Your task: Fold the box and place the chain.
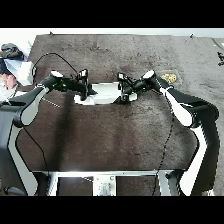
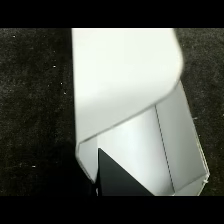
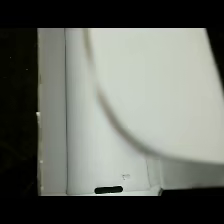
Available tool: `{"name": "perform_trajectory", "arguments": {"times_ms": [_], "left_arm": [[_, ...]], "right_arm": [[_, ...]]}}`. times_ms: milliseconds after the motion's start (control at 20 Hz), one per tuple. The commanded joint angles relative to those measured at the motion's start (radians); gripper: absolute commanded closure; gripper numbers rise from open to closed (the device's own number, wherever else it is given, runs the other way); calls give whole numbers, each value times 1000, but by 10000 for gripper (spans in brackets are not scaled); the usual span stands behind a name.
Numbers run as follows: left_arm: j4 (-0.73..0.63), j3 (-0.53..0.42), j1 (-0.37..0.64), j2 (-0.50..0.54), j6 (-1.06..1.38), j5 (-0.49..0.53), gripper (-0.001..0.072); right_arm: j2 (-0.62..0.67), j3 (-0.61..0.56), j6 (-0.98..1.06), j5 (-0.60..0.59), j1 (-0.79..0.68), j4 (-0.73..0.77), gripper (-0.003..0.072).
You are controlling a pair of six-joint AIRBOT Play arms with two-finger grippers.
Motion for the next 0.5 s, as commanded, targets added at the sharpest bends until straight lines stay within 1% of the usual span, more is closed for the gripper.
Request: {"name": "perform_trajectory", "arguments": {"times_ms": [0,50,450], "left_arm": [[0,0,1,0,0,0,696],[0,0,1,0,0,0,697],[0,0,1,0,0,1,696]], "right_arm": [[0,0,-2,-2,1,-2,106],[0,-1,-2,-3,1,-2,77],[-6,-4,-10,-14,0,-2,80]]}}
